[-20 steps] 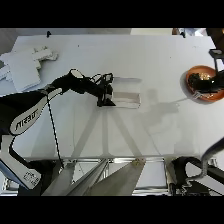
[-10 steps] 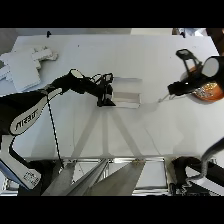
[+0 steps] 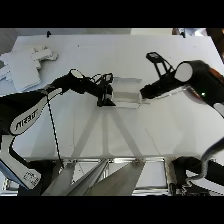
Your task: Fold the box and place the chain.
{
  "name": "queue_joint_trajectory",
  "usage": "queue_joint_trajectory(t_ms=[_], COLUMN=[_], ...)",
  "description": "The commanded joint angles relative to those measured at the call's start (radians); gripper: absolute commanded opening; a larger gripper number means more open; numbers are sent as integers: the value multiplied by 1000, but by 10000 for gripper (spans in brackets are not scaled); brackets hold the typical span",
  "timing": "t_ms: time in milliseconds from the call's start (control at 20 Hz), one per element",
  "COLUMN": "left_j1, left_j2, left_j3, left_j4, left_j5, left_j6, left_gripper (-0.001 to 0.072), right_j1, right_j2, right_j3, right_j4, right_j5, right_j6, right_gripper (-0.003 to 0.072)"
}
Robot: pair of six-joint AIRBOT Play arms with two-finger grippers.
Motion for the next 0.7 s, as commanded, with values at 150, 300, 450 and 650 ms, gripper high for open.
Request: queue_joint_trajectory(t_ms=[150, 300, 450, 650], left_j1=[0, 0, 0, 0], left_j2=[0, 0, 0, 0], left_j3=[1, 1, 1, 1], left_j4=[0, 0, 0, 0], left_j5=[0, 0, 0, 0], left_j6=[0, 0, 0, 0], left_gripper=[567, 567, 567, 567], right_j1=[129, 162, 172, 184], right_j2=[-49, -63, -116, -187], right_j3=[1, 1, 1, 1], right_j4=[69, 70, 75, 91], right_j5=[-208, -269, -270, -335], right_j6=[-6, -6, -11, -11], right_gripper=[7, 7, 7, 8])
